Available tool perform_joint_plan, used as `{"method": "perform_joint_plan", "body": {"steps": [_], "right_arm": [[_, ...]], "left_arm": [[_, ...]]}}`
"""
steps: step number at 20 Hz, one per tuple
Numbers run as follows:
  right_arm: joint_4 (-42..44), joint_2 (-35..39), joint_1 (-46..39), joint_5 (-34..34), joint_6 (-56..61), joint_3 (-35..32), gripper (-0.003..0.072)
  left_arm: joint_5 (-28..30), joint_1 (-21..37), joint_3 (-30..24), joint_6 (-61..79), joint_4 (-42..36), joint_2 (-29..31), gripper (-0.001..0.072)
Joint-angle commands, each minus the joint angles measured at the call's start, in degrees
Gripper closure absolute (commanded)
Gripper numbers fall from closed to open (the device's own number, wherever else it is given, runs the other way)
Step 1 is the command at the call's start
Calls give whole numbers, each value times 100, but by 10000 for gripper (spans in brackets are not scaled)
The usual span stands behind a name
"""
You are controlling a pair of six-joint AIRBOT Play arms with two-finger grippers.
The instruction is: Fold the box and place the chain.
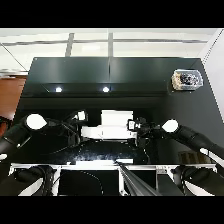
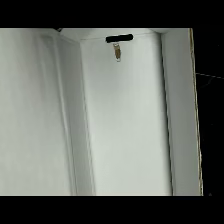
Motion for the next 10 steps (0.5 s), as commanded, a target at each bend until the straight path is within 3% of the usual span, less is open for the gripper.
{"method": "perform_joint_plan", "body": {"steps": [1,10], "right_arm": [[-2,-2,-2,2,-2,-4,106],[-4,-2,-2,2,-2,-4,106]], "left_arm": [[885,-415,0,472,125,-400,-3],[953,-634,72,968,-966,-702,2]]}}
